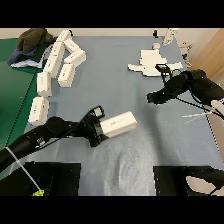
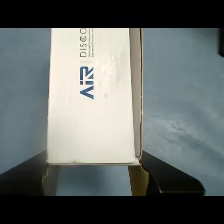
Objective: Fold the box.
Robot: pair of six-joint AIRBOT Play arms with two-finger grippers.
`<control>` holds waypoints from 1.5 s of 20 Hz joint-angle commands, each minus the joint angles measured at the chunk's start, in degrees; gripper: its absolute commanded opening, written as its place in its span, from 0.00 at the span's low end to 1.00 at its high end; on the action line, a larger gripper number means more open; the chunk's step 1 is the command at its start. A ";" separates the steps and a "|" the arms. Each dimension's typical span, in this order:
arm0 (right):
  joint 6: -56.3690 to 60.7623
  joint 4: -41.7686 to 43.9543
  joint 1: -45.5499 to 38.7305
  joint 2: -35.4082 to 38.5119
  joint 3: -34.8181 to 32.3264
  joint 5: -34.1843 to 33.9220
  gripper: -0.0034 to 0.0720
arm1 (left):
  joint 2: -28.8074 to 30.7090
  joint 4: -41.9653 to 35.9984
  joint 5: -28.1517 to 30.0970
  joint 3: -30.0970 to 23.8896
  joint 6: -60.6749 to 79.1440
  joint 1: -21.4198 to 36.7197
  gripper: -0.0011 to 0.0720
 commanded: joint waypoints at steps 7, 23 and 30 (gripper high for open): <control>0.04 0.02 -0.02 -0.02 0.07 0.02 0.05 | -2.80 26.77 6.97 2.43 -38.10 32.48 0.71; 0.04 0.02 -0.02 -0.02 0.07 0.02 0.05 | -35.80 26.75 9.05 31.32 -36.76 36.33 0.71; 0.04 0.02 -0.02 -0.02 0.07 0.02 0.05 | -42.23 26.80 7.76 39.26 -35.28 36.37 0.71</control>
